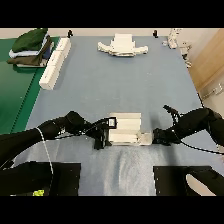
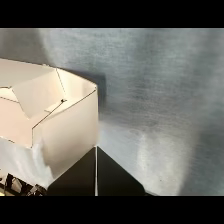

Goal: Fold the box.

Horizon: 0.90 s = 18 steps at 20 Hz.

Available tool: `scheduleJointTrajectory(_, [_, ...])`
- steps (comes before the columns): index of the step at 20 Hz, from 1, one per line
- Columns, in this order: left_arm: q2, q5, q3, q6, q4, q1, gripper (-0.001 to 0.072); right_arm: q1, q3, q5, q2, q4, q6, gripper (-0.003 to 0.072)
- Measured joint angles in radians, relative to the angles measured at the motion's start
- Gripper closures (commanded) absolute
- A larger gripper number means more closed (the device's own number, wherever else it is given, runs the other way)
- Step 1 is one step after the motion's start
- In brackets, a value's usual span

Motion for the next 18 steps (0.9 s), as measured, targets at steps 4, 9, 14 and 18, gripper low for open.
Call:
scheduleJointTrajectory(4, [0.000, 0.000, 0.000, -0.001, 0.000, 0.000, 0.0198, 0.015, 0.001, 0.030, -0.008, 0.008, -0.003, 0.0685])
scheduleJointTrajectory(9, [0.000, 0.001, 0.000, 0.005, 0.002, 0.000, 0.0198, 0.021, 0.001, 0.059, -0.006, -0.058, 0.000, 0.0685])
scheduleJointTrajectory(14, [0.000, 0.000, 0.000, 0.003, 0.001, 0.000, 0.0198, 0.021, 0.001, 0.067, -0.006, -0.155, 0.019, 0.0685])
scheduleJointTrajectory(18, [0.000, 0.000, 0.000, 0.002, 0.000, 0.000, 0.0198, 0.021, -0.006, 0.123, -0.017, -0.138, 0.019, 0.0685])
